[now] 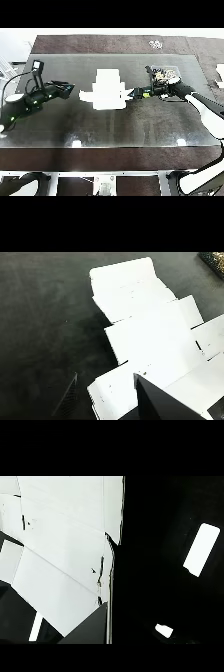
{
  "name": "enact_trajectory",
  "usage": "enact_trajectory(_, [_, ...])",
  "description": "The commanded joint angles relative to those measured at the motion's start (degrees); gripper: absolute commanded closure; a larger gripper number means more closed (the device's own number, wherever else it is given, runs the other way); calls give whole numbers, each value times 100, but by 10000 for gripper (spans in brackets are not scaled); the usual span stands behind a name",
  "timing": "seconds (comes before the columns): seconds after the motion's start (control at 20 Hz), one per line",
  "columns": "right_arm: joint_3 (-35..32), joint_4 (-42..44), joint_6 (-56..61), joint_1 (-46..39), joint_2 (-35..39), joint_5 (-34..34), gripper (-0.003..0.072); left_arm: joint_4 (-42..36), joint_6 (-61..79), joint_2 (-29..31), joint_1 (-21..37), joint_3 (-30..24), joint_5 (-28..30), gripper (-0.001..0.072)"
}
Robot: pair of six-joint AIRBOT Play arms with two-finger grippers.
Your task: Fold the box and place the chain.
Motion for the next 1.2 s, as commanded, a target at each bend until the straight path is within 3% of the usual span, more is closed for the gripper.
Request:
enact_trajectory(0.0, [4, -2, -13, 7, 4, -11, 686, 306, -494, -592, -2, 575, -229, 187])
enact_trajectory(0.1, [7, -2, -13, 7, 4, -13, 685, 1130, -1200, -973, -4, 1193, -413, 187])
enact_trajectory(0.45, [7, -2, -13, 7, 4, -13, 684, 2861, -3156, -2850, -4, 3711, -2122, 189])
enact_trajectory(0.7, [7, -4, -13, 7, 4, -13, 684, 3217, -4046, -4017, -4, 5169, -2973, 190])
enact_trajectory(1.15, [4, -4, -13, 7, 4, -13, 683, 4210, -5027, -5141, -581, 7038, -3217, 191])
